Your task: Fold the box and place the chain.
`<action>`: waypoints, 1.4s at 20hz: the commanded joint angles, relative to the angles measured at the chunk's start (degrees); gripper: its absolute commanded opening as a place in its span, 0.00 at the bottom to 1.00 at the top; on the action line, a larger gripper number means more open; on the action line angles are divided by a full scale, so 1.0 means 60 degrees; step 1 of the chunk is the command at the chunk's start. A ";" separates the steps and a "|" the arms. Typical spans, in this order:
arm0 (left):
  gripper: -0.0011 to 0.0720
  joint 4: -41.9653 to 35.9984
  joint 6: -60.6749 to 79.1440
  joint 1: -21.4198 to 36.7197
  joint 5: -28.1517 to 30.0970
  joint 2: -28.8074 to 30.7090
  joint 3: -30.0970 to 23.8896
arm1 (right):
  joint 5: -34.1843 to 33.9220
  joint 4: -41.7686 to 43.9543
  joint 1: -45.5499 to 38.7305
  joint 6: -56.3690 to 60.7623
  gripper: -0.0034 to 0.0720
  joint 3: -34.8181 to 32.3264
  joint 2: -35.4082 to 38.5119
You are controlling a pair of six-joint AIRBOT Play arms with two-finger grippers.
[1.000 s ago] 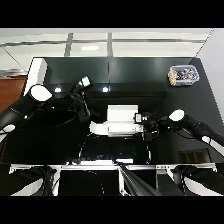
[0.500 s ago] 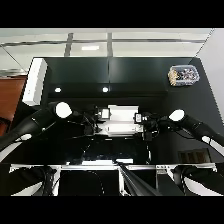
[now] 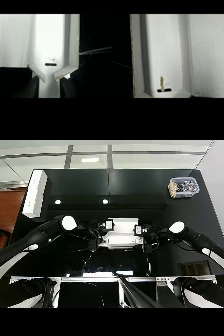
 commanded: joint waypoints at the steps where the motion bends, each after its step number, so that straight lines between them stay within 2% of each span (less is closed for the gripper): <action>1: 0.35 -0.0219 -0.0084 -0.0011 0.0000 -0.0051 0.0007 | 0.0004 0.0000 0.0007 0.0000 0.58 0.0004 -0.0004; 2: 0.31 -0.0361 -0.0080 -0.0011 -0.0018 -0.0076 0.0007 | 0.0004 0.0000 0.0007 0.0000 0.58 0.0004 -0.0004; 11: 0.31 -0.2433 0.0062 -0.0025 0.0259 -0.0721 0.0007 | 0.0004 0.0000 0.0007 0.0000 0.58 0.0004 -0.0004; 15: 0.31 -0.2656 0.0342 -0.0219 0.0255 -0.1100 0.0007 | 0.0004 0.0000 0.0007 0.0000 0.58 0.0004 -0.0004; 16: 0.26 -0.2677 0.0357 -0.0280 0.0288 -0.1166 0.0007 | 0.0004 0.0000 0.0007 0.0000 0.58 0.0004 -0.0004; 18: 0.08 -0.2648 0.0364 -0.0288 0.0277 -0.1180 0.0007 | 0.0004 0.0000 0.0007 0.0000 0.58 0.0004 -0.0004; 20: 0.05 -0.2605 0.0364 -0.0288 0.0280 -0.1180 0.0007 | 0.0004 0.0000 0.0007 0.0000 0.58 0.0004 -0.0004; 21: 0.06 -0.2608 0.0368 -0.0288 0.0280 -0.1180 0.0007 | 0.0004 -0.0004 0.0007 0.0000 0.58 0.0004 -0.0004; 22: 0.24 -0.2612 0.0393 -0.0291 0.0277 -0.1180 0.0007 | 0.0004 0.0000 0.0007 0.0000 0.58 0.0004 -0.0004; 23: 0.47 -0.2612 0.0401 -0.0291 0.0291 -0.1180 0.0007 | 0.0004 0.0000 0.0007 0.0000 0.58 0.0004 -0.0004; 24: 0.48 -0.2597 0.0401 -0.0291 0.0291 -0.1180 0.0011 | 0.0004 0.0000 0.0007 0.0000 0.58 0.0004 -0.0004; 25: 0.25 -0.2484 0.0404 -0.0291 0.0291 -0.1180 0.0011 | 0.0004 0.0000 0.0007 0.0000 0.58 0.0004 -0.0004; 26: 0.23 -0.2361 0.0397 -0.0324 0.0288 -0.1173 0.0011 | 0.0004 0.0000 0.0007 0.0000 0.58 0.0004 -0.0004; 27: 0.34 -0.2379 0.0397 -0.0339 0.0280 -0.1173 0.0011 | 0.0004 0.0000 0.0007 0.0000 0.58 0.0004 -0.0004; 28: 0.50 -0.2397 0.0393 -0.0353 0.0280 -0.1169 0.0036 | 0.0004 0.0000 0.0007 0.0000 0.58 0.0004 -0.0004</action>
